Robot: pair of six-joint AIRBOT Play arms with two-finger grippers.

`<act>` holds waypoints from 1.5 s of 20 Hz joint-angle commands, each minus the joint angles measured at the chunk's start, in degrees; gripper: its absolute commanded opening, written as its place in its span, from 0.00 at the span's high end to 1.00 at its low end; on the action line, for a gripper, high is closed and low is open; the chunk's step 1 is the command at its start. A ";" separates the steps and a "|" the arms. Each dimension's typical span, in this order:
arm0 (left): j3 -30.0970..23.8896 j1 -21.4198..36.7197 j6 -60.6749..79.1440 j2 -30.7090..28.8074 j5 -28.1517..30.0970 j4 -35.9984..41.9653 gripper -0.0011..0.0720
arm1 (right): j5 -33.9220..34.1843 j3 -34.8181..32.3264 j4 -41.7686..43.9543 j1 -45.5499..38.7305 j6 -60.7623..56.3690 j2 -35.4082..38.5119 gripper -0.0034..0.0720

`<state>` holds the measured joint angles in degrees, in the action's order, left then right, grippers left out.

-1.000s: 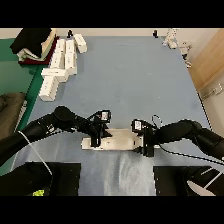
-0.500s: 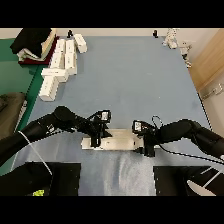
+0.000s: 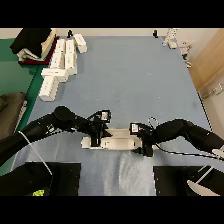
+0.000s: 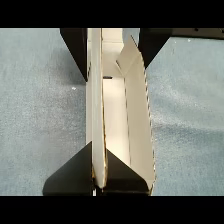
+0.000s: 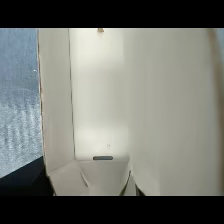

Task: Fold the box.

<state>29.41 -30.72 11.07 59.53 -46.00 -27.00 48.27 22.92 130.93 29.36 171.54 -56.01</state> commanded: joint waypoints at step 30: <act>0.00 0.00 0.00 0.04 -0.07 -0.02 0.96 | -4.22 -1.77 0.50 0.39 0.42 3.45 0.16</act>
<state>29.41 -30.72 11.05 59.53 -46.06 -27.00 45.36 21.82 131.20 29.71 171.92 -52.66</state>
